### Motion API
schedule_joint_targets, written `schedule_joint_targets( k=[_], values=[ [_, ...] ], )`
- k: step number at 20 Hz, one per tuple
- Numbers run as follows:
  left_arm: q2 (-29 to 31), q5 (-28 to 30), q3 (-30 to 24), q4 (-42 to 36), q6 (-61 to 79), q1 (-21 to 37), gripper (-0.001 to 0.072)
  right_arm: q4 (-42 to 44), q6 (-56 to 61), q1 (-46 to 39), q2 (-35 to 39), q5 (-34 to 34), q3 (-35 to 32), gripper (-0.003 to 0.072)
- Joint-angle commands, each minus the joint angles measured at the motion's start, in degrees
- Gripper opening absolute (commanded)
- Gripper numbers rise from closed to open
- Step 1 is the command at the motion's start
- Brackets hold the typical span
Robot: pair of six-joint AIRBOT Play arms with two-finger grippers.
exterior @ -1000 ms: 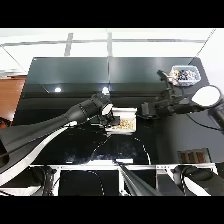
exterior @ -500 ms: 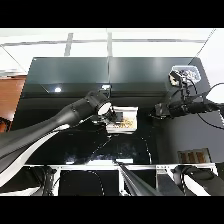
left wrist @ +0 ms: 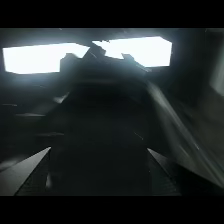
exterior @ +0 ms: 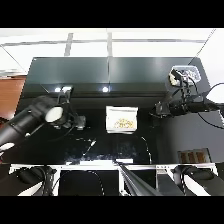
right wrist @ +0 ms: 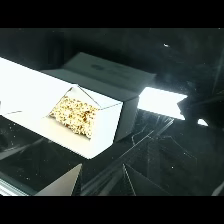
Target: Fold the box and place the chain.
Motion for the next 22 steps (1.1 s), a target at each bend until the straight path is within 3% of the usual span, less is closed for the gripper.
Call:
schedule_joint_targets(
  k=[1, 3, 6, 10, 13, 15, 16, 18, 22],
  values=[
    [3.4, 10.8, -10.3, -32.2, 50.1, 10.9, 0.067, 0.0, 0.0, 0.0, 0.0, -0.8, 0.0, 0.0307],
    [2.5, 11.3, -11.1, -36.6, 71.2, 9.8, 0.0673, -0.1, 0.0, 0.0, 0.0, -1.4, 0.0, 0.0307],
    [1.4, 16.8, -11.1, -37.7, 93.0, 6.7, 0.0711, -0.1, 0.0, 0.0, 0.0, -1.8, 0.0, 0.0307],
    [-1.9, 28.4, -10.9, -37.8, 107.2, 2.5, 0.0712, -0.1, 1.0, 0.0, 0.0, -1.8, 0.0, 0.0307],
    [-6.9, 24.0, -7.8, -40.5, 115.2, 3.3, 0.071, -0.1, 2.0, 0.0, 0.0, -1.9, 0.0, 0.0306],
    [-10.2, 23.5, -6.6, -51.2, 120.6, 6.0, 0.071, 0.0, 2.1, 0.0, 0.0, -2.3, 0.0, 0.0306],
    [-11.7, 22.0, -5.8, -53.0, 122.1, 7.1, 0.071, 0.0, 2.1, 0.0, 0.0, -2.3, 0.0, 0.0307],
    [-14.3, 19.4, -4.9, -52.9, 124.0, 8.2, 0.0711, -0.1, 2.1, 0.0, 0.0, -2.4, 0.0, 0.0307],
    [-17.5, 19.6, -4.0, -52.9, 126.0, 6.8, 0.0711, 0.0, 2.2, 0.0, 0.0, -3.2, 0.0, 0.0307]
  ],
)
